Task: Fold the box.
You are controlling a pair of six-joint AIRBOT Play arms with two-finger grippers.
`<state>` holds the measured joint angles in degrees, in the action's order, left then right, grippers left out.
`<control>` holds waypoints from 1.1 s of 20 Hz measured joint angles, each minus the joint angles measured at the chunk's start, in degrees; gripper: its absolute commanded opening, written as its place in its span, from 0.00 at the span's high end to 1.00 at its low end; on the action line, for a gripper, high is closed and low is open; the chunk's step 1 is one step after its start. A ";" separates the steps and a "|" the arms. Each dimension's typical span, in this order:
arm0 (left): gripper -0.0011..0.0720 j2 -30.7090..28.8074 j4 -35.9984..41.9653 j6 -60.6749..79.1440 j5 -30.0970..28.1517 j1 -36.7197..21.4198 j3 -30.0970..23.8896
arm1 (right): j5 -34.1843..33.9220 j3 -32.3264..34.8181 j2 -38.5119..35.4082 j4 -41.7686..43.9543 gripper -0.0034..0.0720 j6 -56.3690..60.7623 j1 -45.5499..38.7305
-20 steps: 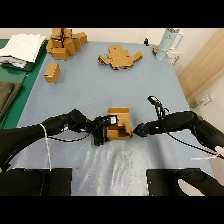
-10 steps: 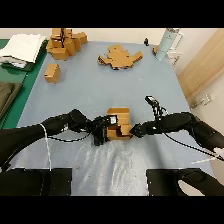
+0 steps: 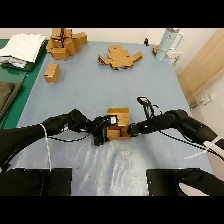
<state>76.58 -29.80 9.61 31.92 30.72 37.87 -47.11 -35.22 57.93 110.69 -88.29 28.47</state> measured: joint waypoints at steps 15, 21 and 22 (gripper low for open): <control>0.35 0.00 0.00 0.00 0.00 0.00 0.00 | -8.81 -10.40 7.72 -20.06 0.36 35.63 12.48; 0.35 0.00 0.00 0.00 0.00 0.00 0.00 | -12.39 -13.64 12.24 -20.83 0.36 39.95 13.44; 0.35 0.00 0.00 0.00 0.02 0.00 0.00 | -12.98 -14.21 13.00 -21.22 0.36 40.52 14.03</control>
<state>76.58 -29.80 9.61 31.94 30.72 37.87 -60.10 -49.43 70.94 89.47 -47.77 42.50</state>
